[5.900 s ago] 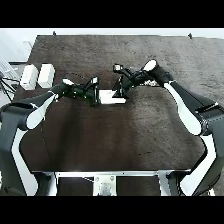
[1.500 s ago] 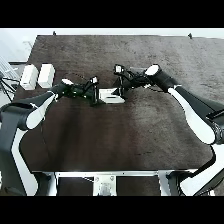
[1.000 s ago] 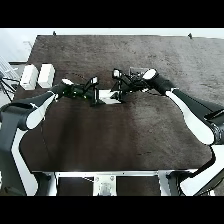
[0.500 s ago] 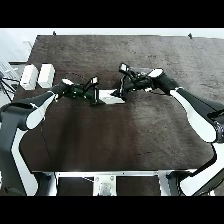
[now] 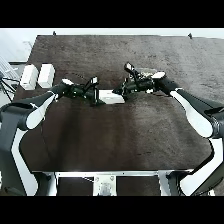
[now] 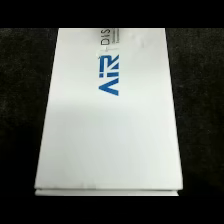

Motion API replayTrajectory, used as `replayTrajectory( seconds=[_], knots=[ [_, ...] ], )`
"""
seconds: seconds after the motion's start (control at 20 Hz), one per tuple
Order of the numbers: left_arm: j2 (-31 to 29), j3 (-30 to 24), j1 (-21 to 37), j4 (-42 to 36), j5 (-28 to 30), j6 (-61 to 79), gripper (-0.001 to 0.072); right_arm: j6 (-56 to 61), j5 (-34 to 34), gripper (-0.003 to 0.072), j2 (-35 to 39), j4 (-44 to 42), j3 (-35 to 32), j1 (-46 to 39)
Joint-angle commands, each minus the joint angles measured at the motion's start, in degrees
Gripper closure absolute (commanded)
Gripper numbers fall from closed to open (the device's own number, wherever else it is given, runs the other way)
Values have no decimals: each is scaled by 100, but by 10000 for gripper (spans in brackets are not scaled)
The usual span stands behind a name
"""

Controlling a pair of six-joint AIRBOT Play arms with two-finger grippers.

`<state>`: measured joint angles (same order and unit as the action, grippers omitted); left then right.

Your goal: Fold the box and place the chain.

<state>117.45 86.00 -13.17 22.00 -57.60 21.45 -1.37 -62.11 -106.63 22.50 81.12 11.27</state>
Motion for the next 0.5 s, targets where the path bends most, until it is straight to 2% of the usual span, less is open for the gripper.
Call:
replayTrajectory(
  seconds=[0.0, 0.3, 0.45],
  knots=[
    [-2, -2, 0, 0, 9, 0, 244, 433, -68, 676, -212, 72, 9, -9],
    [-2, -2, 0, 0, 9, 0, 243, 1189, -280, 676, -212, 1023, 13, 17],
    [-2, -2, 0, 0, 9, 0, 244, 1187, -313, 675, -210, 1019, 39, 17]
  ],
)
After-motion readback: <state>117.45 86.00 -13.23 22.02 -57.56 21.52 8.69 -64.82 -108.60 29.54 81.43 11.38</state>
